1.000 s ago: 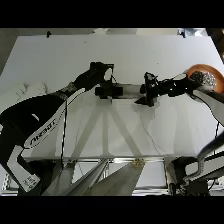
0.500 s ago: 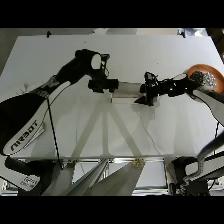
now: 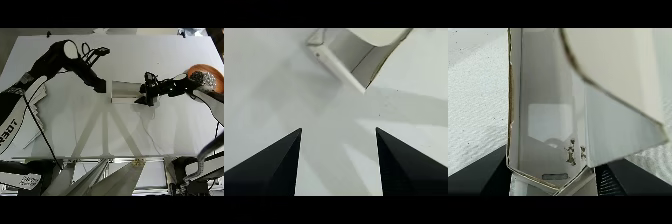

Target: Fold the box and place the chain.

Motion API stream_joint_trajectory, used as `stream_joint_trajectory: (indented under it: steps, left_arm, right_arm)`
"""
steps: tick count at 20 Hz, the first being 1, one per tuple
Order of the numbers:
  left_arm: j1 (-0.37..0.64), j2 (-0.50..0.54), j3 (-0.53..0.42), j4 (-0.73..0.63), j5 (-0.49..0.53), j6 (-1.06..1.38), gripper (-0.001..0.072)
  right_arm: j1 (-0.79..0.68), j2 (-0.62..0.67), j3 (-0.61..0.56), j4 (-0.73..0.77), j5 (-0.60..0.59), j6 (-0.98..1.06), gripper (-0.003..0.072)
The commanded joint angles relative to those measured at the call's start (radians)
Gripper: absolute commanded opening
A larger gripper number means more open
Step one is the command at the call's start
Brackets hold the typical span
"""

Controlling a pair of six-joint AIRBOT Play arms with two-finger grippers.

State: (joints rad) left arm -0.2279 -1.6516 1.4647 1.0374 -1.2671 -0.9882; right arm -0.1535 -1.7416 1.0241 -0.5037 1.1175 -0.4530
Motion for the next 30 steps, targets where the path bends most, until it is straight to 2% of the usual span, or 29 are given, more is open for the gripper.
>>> stream_joint_trajectory:
  steps: [1,2,5,7,8,11,13,16,23,30]
  left_arm:
    - [0.050,0.026,-0.148,-0.176,0.154,0.547,0.0531]
    - [0.053,0.024,-0.177,-0.174,0.172,0.665,0.0532]
    - [0.055,0.000,-0.242,-0.191,0.212,0.954,0.0672]
    - [0.055,-0.033,-0.249,-0.213,0.217,1.047,0.0681]
    - [0.058,-0.052,-0.249,-0.254,0.218,1.072,0.0718]
    - [0.076,-0.109,-0.249,-0.442,0.220,1.212,0.0719]
    - [0.079,-0.129,-0.249,-0.517,0.220,1.313,0.0720]
    - [0.080,-0.135,-0.249,-0.555,0.220,1.421,0.0720]
    - [0.092,-0.142,-0.249,-0.563,0.209,1.434,0.0719]
    - [0.089,-0.179,-0.249,-0.642,0.186,1.434,0.0718]
  right_arm:
    - [0.001,0.000,0.000,0.000,0.000,0.000,0.0439]
    - [0.001,0.000,0.000,0.000,0.000,0.000,0.0439]
    - [0.001,0.000,0.000,0.000,0.000,0.000,0.0439]
    - [0.001,0.000,0.000,0.000,0.000,0.000,0.0439]
    - [0.001,0.000,0.000,0.000,0.000,0.000,0.0439]
    - [0.001,0.000,0.000,0.000,0.000,0.000,0.0439]
    - [0.001,0.000,0.000,0.000,0.000,0.000,0.0439]
    - [0.001,0.000,0.000,0.000,0.000,0.000,0.0439]
    - [0.001,0.000,0.000,0.000,0.000,0.000,0.0439]
    - [0.001,0.000,0.000,0.000,0.000,0.000,0.0439]
